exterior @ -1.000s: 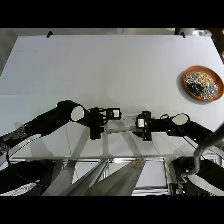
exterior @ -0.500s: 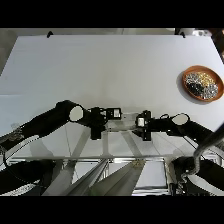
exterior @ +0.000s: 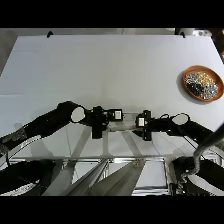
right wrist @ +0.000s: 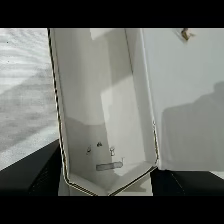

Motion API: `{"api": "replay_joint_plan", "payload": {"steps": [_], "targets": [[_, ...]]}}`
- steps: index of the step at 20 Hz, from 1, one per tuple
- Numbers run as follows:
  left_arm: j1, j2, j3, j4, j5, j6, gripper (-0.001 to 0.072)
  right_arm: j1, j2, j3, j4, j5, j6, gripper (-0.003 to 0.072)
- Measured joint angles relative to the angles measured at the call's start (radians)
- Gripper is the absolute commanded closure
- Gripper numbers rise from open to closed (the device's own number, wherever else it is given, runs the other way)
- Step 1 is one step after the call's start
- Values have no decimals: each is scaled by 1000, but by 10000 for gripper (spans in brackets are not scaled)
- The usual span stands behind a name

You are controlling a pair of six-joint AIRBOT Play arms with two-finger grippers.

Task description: Fold the box and place the chain.

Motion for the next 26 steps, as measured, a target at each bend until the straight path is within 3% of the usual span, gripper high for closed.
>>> {"api": "replay_joint_plan", "payload": {"steps": [8, 13, 15, 18, 20, 24, 25, 26], "targets": [[-44, -38, 1, -36, 149, 7, 573, -1, 0, 0, 2, -6, 0, 252], [-72, -46, 0, -33, 184, 4, 538, -1, 0, 0, 1, -3, 2, 252], [-80, -47, 0, -35, 189, 5, 372, -1, 0, 0, 0, -3, 2, 252], [-85, -48, 0, -37, 193, 5, 343, -1, 0, 0, 0, -2, 0, 252], [-87, -48, 0, -37, 194, 5, 198, -1, 0, 0, 0, -2, 0, 252], [-89, -48, 0, -37, 195, 6, 196, -1, 0, 0, -1, -2, 0, 252], [-89, -48, 0, -37, 195, 6, 227, -1, 0, 0, -1, -2, 0, 252], [-89, -48, 0, -37, 195, 6, 339, -1, 0, 0, -1, -1, 0, 252]]}}
